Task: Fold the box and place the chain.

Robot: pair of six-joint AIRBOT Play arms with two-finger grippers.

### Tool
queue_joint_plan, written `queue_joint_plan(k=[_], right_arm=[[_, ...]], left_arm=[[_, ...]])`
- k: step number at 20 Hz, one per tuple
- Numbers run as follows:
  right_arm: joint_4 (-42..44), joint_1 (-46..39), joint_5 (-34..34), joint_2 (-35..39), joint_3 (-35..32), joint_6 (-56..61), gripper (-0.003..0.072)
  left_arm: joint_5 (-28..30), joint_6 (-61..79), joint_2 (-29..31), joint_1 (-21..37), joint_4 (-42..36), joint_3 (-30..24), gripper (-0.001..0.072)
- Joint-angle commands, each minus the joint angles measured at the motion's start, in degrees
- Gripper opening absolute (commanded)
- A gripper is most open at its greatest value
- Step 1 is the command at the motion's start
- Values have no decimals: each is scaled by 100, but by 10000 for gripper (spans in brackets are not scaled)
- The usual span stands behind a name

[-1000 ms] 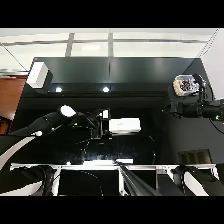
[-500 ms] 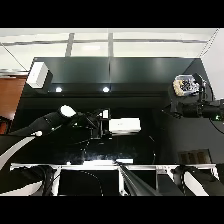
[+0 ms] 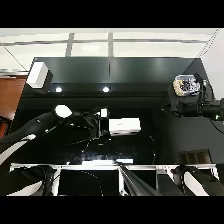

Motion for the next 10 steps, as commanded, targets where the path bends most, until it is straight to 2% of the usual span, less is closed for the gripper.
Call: queue_joint_plan(k=[1,3,5,8,10], right_arm=[[98,0,-20,4,2,0,7],[321,0,-109,4,2,-7,7],[382,0,-289,4,2,-7,7],[380,0,-411,4,2,-9,7],[380,0,-409,4,2,-20,7]], left_arm=[[-420,-1893,658,7,1071,7,714],[-750,-2916,704,2,1362,203,714],[-940,-3224,562,-83,1392,579,714],[-688,-3401,149,-387,1497,1268,713],[-656,-3620,-411,-634,1705,1836,713]])
